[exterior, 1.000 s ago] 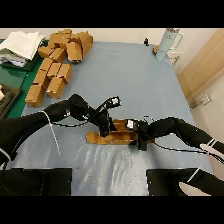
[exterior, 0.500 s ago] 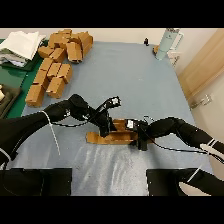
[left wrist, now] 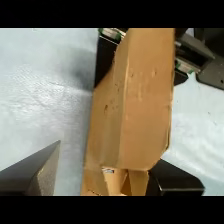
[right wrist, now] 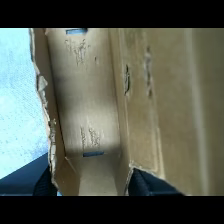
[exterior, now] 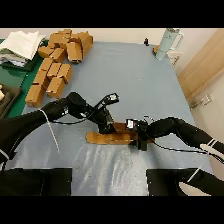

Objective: Fold the box.

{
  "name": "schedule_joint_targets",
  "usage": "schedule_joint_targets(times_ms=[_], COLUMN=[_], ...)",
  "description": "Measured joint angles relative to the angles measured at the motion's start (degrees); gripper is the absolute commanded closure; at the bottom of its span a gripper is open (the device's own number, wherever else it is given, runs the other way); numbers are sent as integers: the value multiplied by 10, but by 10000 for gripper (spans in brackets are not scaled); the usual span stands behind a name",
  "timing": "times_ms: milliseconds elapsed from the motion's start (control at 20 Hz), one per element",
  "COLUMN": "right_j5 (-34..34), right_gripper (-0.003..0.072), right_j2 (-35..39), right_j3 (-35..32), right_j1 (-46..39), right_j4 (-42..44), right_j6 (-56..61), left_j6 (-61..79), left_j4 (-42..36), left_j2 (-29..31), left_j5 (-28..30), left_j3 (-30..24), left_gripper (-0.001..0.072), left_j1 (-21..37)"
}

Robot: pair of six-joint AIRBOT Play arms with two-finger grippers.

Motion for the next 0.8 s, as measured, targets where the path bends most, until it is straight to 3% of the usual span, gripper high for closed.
schedule_joint_targets(times_ms=[250, 300, 350, 400, 450, 650, 800], right_j5=[0, 0, 0, 0, 0, 0, 0], right_gripper=[241, 240, 240, 241, 241, 240, 240], right_j2=[0, 0, 0, 0, 0, 0, 0], right_j3=[0, 0, 0, 0, 0, 0, 0], right_j1=[0, 0, 0, 0, 0, 0, 0], right_j4=[0, 0, 0, 0, 0, 0, 0], right_j6=[0, 0, 0, 0, 0, 0, 0], left_j6=[-133, -170, -209, -245, -283, -402, -441], left_j4=[85, 106, 126, 140, 151, 121, 31], left_j2=[53, 61, 68, 73, 76, 82, 78], left_j5=[-37, -53, -76, -100, -125, -211, -197], left_j3=[5, 5, 6, 6, 6, 4, 4], left_gripper=[86, 118, 304, 629, 696, 697, 697], left_j1=[46, 51, 55, 58, 61, 45, 14])
